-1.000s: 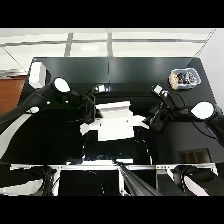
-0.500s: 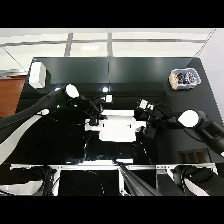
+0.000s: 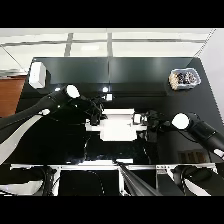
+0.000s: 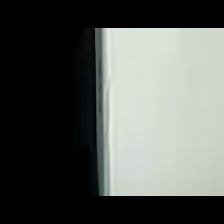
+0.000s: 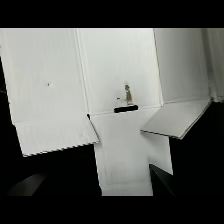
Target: Fold the box and place the chain.
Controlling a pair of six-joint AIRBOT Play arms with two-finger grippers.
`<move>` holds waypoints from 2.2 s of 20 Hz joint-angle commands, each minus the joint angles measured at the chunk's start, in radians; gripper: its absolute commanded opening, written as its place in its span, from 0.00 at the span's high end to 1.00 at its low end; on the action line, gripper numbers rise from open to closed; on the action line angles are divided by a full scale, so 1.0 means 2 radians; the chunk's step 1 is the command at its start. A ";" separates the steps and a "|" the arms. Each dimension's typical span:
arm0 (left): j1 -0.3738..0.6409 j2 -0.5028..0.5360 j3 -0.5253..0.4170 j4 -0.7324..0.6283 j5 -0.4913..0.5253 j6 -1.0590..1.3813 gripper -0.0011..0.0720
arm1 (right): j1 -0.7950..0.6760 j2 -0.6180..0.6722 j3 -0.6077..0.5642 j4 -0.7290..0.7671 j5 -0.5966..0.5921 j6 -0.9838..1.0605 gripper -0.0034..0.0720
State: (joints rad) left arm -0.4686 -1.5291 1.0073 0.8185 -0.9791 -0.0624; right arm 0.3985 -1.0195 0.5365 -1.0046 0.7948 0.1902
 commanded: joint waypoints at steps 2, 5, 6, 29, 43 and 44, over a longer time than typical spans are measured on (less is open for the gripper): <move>-0.001 -0.005 0.000 0.010 0.005 -0.004 0.95 | 0.001 -0.016 -0.001 -0.008 0.001 -0.015 0.02; -0.001 -0.014 0.000 0.017 0.007 -0.005 0.95 | 0.002 -0.023 -0.001 0.005 0.006 -0.015 0.02; -0.001 -0.016 0.000 0.017 0.007 -0.005 0.95 | 0.006 -0.023 -0.001 0.005 0.001 -0.015 0.02; -0.001 -0.019 0.000 0.016 0.001 -0.006 0.95 | 0.043 -0.011 0.003 0.119 -0.136 -0.036 0.02; -0.001 -0.019 0.000 0.016 0.002 -0.006 0.95 | -0.023 -0.064 0.004 0.319 -0.066 -0.273 0.02; -0.001 -0.019 0.000 0.016 0.002 -0.006 0.95 | -0.023 -0.071 0.004 0.319 -0.053 -0.281 0.03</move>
State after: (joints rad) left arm -0.4694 -1.5658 1.0077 0.8520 -0.9771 -0.0753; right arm 0.3641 -1.1248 0.5430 -0.4507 0.6331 -0.2653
